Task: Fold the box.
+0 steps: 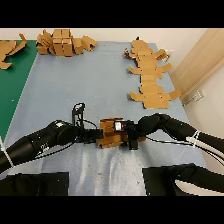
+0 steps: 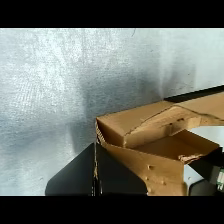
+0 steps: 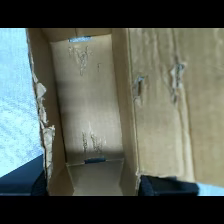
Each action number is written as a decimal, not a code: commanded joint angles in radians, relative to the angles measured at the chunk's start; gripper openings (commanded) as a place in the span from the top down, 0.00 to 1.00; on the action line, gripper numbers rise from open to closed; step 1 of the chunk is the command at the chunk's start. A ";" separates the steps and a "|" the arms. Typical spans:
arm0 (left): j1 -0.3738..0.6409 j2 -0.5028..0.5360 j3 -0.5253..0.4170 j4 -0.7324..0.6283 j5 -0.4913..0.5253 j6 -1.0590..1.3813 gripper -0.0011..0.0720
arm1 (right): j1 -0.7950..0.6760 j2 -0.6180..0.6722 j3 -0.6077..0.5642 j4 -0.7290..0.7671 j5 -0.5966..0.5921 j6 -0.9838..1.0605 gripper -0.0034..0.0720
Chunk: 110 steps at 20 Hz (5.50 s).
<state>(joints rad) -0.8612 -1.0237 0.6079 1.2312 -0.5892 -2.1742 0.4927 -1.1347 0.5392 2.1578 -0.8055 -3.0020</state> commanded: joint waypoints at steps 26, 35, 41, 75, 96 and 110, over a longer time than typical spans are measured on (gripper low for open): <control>-0.016 -0.010 0.133 -0.019 -0.197 -0.041 0.41 | 0.000 0.000 0.000 0.000 0.000 0.000 0.25; -0.018 -0.092 0.141 -0.028 -0.217 -0.036 0.40 | 0.000 0.000 0.000 0.000 0.000 0.000 0.25; -0.025 -0.166 0.212 -0.032 -0.248 -0.033 0.40 | 0.000 0.000 0.000 0.000 0.000 0.000 0.25; -0.185 -0.423 0.479 0.322 -0.510 -0.363 0.41 | 0.000 0.000 0.000 0.000 0.000 0.000 0.25; -0.184 -0.404 0.480 0.314 -0.464 -0.323 0.37 | 0.000 0.000 0.000 0.000 0.000 0.000 0.25; -0.179 -0.286 0.486 0.319 -0.545 -0.309 0.37 | 0.000 0.000 0.000 0.000 0.000 0.000 0.25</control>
<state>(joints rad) -1.0409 -1.3495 1.0927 1.5475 -1.1179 -2.4863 0.4923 -1.1347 0.5388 2.1578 -0.8059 -3.0020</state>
